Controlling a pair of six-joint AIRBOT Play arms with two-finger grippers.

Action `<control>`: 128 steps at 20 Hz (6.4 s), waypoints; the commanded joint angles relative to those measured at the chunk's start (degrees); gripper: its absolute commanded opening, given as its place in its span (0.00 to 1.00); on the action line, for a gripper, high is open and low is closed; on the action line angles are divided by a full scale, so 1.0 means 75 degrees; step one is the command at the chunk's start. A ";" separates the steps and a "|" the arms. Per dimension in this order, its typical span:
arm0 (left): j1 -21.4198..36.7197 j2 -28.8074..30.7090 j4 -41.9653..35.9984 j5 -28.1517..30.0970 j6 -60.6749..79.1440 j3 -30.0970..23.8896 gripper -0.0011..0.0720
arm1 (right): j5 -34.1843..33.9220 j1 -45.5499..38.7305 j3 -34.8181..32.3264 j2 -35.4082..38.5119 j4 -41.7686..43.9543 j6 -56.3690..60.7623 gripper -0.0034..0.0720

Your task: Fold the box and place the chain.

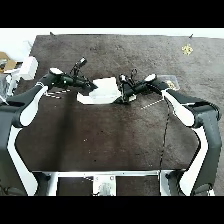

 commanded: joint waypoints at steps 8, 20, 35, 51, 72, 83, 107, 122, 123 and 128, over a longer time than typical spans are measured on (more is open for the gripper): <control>0.0055 0.0163 0.0096 -0.0041 0.0067 0.0216 0.03 | 0.0003 0.0009 0.0000 -0.0003 -0.0003 -0.0012 0.63; 0.0463 0.1317 0.2346 -0.2923 0.0079 0.0635 0.08 | 0.0003 0.0009 0.0000 -0.0003 -0.0003 -0.0012 0.63; -0.0638 0.1309 0.3080 0.0125 0.1865 -0.1093 0.94 | 0.0003 0.0006 0.0000 -0.0003 -0.0003 -0.0012 0.63; -0.0635 0.1309 0.3742 0.0210 0.1789 -0.1093 0.72 | 0.0003 0.0009 0.0000 -0.0003 -0.0003 -0.0012 0.63; -0.0638 0.1285 0.1903 0.0434 0.1880 -0.1332 0.40 | 0.0003 0.0009 0.0000 -0.0003 -0.0003 -0.0012 0.63; -0.0685 0.1174 0.1384 0.0557 0.1877 -0.1332 0.41 | 0.0003 0.0009 0.0000 -0.0003 -0.0003 -0.0012 0.63; 0.0303 0.2276 0.2154 0.0321 -0.0160 -0.1309 0.03 | 0.0003 0.0009 0.0000 0.0000 -0.0003 -0.0012 0.63; 0.1040 0.3095 0.4444 -0.0312 -0.7411 -0.2025 0.03 | 0.0003 0.0009 0.0000 -0.0003 -0.0003 -0.0012 0.63; 0.1037 0.3077 0.4226 -0.0125 -0.7411 -0.2270 0.03 | 0.0006 0.0009 0.0000 -0.0003 -0.0003 -0.0012 0.63; 0.1037 0.2990 0.3075 0.0627 -0.6959 -0.3185 0.03 | 0.0006 0.0009 0.0000 -0.0003 -0.0003 -0.0012 0.63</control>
